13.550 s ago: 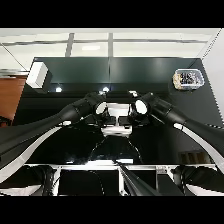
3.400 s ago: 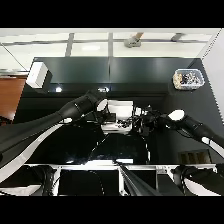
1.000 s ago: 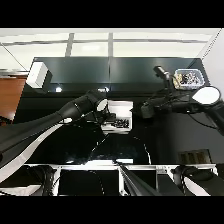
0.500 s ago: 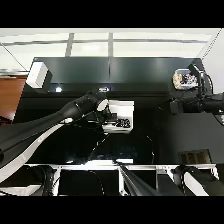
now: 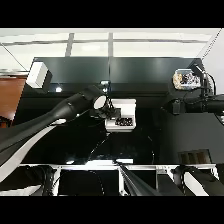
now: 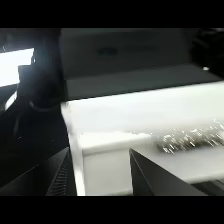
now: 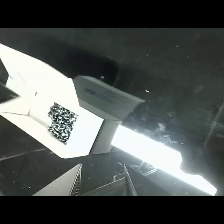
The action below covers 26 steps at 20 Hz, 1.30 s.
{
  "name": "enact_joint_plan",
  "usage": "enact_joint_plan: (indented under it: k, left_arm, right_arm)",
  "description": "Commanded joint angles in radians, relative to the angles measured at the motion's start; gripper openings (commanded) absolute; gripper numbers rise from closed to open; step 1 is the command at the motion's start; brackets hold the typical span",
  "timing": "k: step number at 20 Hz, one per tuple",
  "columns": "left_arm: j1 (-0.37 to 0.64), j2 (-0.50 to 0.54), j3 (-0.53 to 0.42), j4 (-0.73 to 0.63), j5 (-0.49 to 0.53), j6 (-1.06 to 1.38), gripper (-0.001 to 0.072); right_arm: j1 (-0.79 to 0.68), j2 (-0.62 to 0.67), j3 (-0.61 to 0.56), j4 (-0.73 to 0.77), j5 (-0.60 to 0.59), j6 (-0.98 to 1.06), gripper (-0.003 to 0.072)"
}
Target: Fold the box and place the chain.
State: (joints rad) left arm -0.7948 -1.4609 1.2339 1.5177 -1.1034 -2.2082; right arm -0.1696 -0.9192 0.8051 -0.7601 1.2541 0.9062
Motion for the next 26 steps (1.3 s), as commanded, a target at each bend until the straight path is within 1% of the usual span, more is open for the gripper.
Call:
enact_joint_plan:
  k: [1,2,3,5,6,7,8,9,10,11,12,13,14,15,16,17,19,21,22,24,26]
  left_arm:
    - [0.028,0.129,-0.013,0.078,-0.088,0.058,0.0449]
    - [0.045,0.174,-0.043,0.084,-0.093,0.060,0.0450]
    - [0.072,0.224,-0.089,0.093,-0.076,0.060,0.0449]
    - [0.160,0.309,-0.196,0.086,-0.035,0.062,0.0449]
    - [0.209,0.344,-0.251,0.086,-0.011,0.062,0.0448]
    - [0.255,0.374,-0.306,0.084,0.041,0.056,0.0448]
    - [0.305,0.397,-0.365,0.020,0.124,0.070,0.0448]
    - [0.344,0.406,-0.414,-0.079,0.200,0.138,0.0448]
    - [0.377,0.402,-0.458,-0.233,0.266,0.303,0.0448]
    - [0.405,0.389,-0.494,-0.418,0.310,0.554,0.0448]
    - [0.421,0.374,-0.517,-0.581,0.322,0.819,0.0448]
    - [0.426,0.356,-0.521,-0.714,0.303,1.113,0.0445]
    - [0.422,0.346,-0.516,-0.802,0.279,1.351,0.0446]
    - [0.410,0.341,-0.516,-0.859,0.261,1.550,0.0448]
    - [0.391,0.334,-0.516,-0.865,0.262,1.681,0.0496]
    - [0.375,0.319,-0.517,-0.864,0.267,1.823,0.0720]
    - [0.354,0.281,-0.517,-0.840,0.271,2.084,0.0718]
    - [0.339,0.241,-0.513,-0.781,0.263,2.317,0.0718]
    - [0.349,0.214,-0.507,-0.785,0.254,2.367,0.0718]
    - [0.367,0.152,-0.500,-0.827,0.272,2.366,0.0717]
    - [0.383,0.085,-0.479,-0.857,0.260,2.379,0.0717]
  right_arm:
    - [-0.001,0.000,0.000,-0.001,-0.028,-0.006,0.0327]
    - [-0.001,0.000,0.000,-0.001,-0.051,-0.006,0.0328]
    - [-0.001,0.000,0.000,0.000,-0.069,-0.009,0.0328]
    - [-0.001,0.000,0.000,0.000,-0.080,-0.009,0.0328]
    - [-0.001,0.000,0.000,-0.001,-0.080,-0.009,0.0327]
    - [-0.001,0.000,0.000,-0.001,-0.081,-0.009,0.0327]
    - [-0.001,0.000,0.000,-0.001,-0.082,-0.009,0.0328]
    - [-0.001,0.000,0.000,0.000,-0.085,-0.009,0.0328]
    - [-0.001,0.000,0.000,0.000,-0.087,-0.008,0.0328]
    - [-0.001,0.000,0.000,-0.001,-0.088,-0.009,0.0328]
    - [-0.001,0.000,0.000,-0.002,-0.089,-0.009,0.0328]
    - [-0.001,0.000,0.000,-0.003,-0.090,-0.009,0.0328]
    - [-0.001,0.000,0.000,-0.005,-0.092,-0.009,0.0328]
    - [-0.001,0.000,0.000,-0.005,-0.092,-0.008,0.0328]
    - [-0.001,0.000,0.000,-0.005,-0.092,-0.008,0.0328]
    - [-0.001,0.000,0.000,-0.005,-0.092,-0.009,0.0328]
    - [-0.001,0.000,0.000,-0.005,-0.092,-0.008,0.0328]
    - [0.000,0.000,0.000,-0.004,-0.091,-0.007,0.0328]
    - [0.000,0.000,0.000,-0.004,-0.091,-0.005,0.0328]
    - [0.001,0.000,0.000,-0.004,-0.092,-0.001,0.0328]
    - [0.002,0.000,0.000,-0.004,-0.092,0.010,0.0328]
